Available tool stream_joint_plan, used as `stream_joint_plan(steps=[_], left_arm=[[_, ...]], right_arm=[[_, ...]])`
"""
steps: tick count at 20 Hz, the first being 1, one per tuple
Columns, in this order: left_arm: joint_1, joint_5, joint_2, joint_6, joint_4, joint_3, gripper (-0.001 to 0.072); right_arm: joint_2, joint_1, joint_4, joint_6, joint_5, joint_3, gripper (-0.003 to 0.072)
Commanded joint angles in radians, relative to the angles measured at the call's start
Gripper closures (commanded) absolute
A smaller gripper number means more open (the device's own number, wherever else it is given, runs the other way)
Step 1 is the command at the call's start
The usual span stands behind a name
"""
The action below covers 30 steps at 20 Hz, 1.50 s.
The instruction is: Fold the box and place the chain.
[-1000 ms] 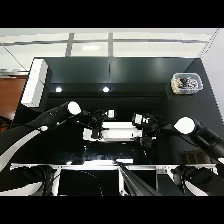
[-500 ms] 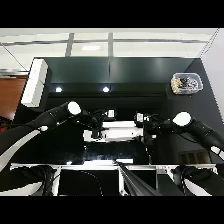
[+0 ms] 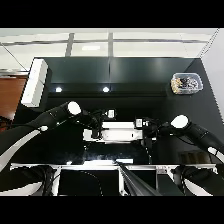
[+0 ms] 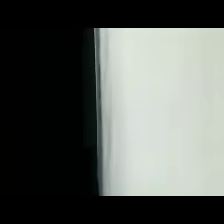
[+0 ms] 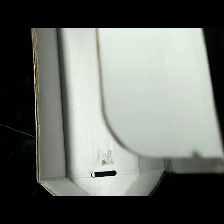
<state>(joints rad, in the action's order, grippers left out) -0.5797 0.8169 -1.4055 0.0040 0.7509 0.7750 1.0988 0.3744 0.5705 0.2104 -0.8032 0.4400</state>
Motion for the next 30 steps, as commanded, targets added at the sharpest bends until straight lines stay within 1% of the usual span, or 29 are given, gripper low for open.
stream_joint_plan(steps=[1,4,10,21,22,23,24,25,28,29,30], left_arm=[[0.0,-0.001,0.0,0.0,0.0,-0.001,0.068],[0.0,-0.001,0.0,-0.001,0.0,-0.001,0.068],[0.0,-0.001,0.0,-0.001,0.0,-0.001,0.0681],[0.0,-0.001,0.0,-0.001,0.0,-0.001,0.068],[0.0,-0.001,0.0,-0.001,0.0,-0.001,0.0681],[0.0,-0.002,0.0,-0.001,0.0,-0.001,0.0681],[0.0,-0.001,0.0,-0.001,0.0,-0.001,0.068],[0.0,-0.001,0.0,-0.001,0.0,-0.001,0.068],[0.001,-0.001,0.002,-0.038,0.0,0.0,0.0673],[0.001,-0.001,0.01,-0.038,0.001,0.0,0.0575],[0.001,0.0,0.02,-0.042,0.001,0.003,0.0444]], right_arm=[[0.021,0.04,-0.001,0.034,0.044,-0.002,0.0005],[0.028,0.039,0.03,0.033,0.066,-0.002,0.0005],[0.058,0.039,0.024,0.034,0.071,-0.002,0.0006],[0.059,0.039,0.006,0.034,0.09,-0.003,0.0007],[0.059,0.039,0.006,0.034,0.09,-0.003,0.0033],[0.059,0.039,0.006,0.034,0.09,-0.004,0.0141],[0.059,0.039,0.006,0.034,0.09,-0.004,0.0141],[0.059,0.039,0.006,0.033,0.09,-0.004,0.0213],[0.059,0.039,0.006,0.033,0.09,-0.004,0.0222],[0.059,0.039,0.006,0.033,0.09,-0.004,0.0222],[0.059,0.039,0.006,0.033,0.09,-0.004,0.0222]])
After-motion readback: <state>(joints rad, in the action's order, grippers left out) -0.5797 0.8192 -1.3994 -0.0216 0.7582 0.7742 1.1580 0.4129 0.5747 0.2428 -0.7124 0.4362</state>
